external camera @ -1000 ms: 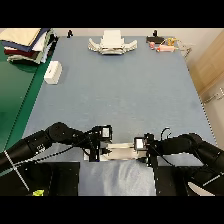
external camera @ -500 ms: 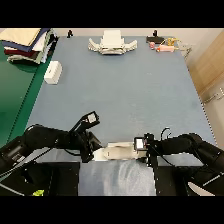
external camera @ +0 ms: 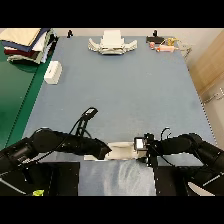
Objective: Fold the box.
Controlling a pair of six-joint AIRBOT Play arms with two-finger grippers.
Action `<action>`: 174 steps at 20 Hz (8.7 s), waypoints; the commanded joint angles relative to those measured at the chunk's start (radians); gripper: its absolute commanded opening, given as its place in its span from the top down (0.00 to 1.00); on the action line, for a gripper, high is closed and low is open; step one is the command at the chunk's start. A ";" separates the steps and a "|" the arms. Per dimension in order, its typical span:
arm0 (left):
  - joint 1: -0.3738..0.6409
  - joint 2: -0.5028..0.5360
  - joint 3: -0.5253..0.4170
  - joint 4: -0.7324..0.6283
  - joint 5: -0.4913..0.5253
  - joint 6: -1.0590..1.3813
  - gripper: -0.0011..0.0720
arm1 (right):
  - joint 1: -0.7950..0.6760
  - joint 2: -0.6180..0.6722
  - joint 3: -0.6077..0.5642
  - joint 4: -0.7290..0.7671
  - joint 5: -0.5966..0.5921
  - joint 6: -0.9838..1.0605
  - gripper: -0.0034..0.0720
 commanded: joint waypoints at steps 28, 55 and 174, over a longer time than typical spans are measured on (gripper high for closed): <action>0.180 -0.212 0.295 0.136 -0.286 0.087 0.97 | -0.001 0.000 0.001 0.000 0.000 0.000 0.28; 0.080 -0.167 0.015 0.315 -0.192 0.953 0.29 | -0.001 0.000 0.001 0.000 0.000 0.000 0.28; -0.225 -0.407 0.293 0.642 -0.258 -0.969 0.68 | -0.001 0.000 0.001 0.000 0.000 0.000 0.28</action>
